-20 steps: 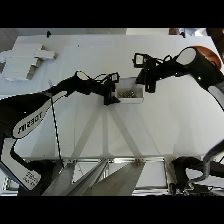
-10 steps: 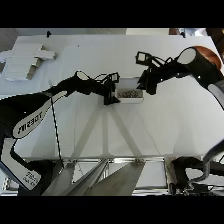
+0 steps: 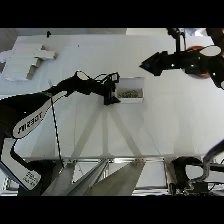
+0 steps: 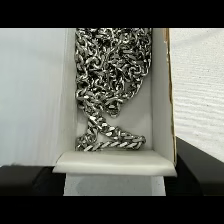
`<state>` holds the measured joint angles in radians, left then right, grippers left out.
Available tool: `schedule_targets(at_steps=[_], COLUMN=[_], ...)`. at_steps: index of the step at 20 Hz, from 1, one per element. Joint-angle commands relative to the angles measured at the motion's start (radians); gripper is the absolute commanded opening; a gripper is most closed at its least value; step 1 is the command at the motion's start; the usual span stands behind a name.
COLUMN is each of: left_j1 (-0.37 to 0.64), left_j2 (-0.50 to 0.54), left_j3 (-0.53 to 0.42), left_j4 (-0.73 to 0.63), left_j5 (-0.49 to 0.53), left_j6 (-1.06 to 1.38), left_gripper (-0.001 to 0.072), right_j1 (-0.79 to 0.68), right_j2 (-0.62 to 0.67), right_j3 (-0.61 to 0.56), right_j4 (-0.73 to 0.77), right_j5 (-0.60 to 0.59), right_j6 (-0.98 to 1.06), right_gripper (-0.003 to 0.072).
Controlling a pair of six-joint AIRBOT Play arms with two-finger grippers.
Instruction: Fold the box and place the chain.
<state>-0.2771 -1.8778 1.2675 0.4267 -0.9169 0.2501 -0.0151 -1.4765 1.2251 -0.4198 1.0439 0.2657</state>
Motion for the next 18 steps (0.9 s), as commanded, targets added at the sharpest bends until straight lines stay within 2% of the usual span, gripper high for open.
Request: schedule_targets(at_steps=[1,6,14,16,18], left_j1=[0.001,0.001,0.001,0.001,0.001], left_j2=[0.001,0.001,0.001,0.001,0.001], left_j3=[0.000,0.000,0.000,0.000,0.000], left_j4=[0.000,0.000,0.000,0.000,0.000], left_j5=[0.000,0.000,0.000,0.000,0.000], left_j6=[0.000,0.000,0.000,0.000,0.000], left_gripper=[0.0280,0.0280,0.0280,0.0280,0.0280], right_j1=[-0.031,-0.031,-0.023,-0.008,0.019], right_j2=[-0.093,-0.267,-0.283,-0.272,-0.251], right_j3=[0.001,0.001,0.001,0.001,0.001], right_j4=[0.106,0.166,0.127,0.085,-0.006], right_j5=[-0.060,0.182,0.420,0.432,0.391], right_j6=[0.048,0.048,-0.050,-0.097,-0.125], right_gripper=[0.0280,0.0283,0.0283,0.0283,0.0297])
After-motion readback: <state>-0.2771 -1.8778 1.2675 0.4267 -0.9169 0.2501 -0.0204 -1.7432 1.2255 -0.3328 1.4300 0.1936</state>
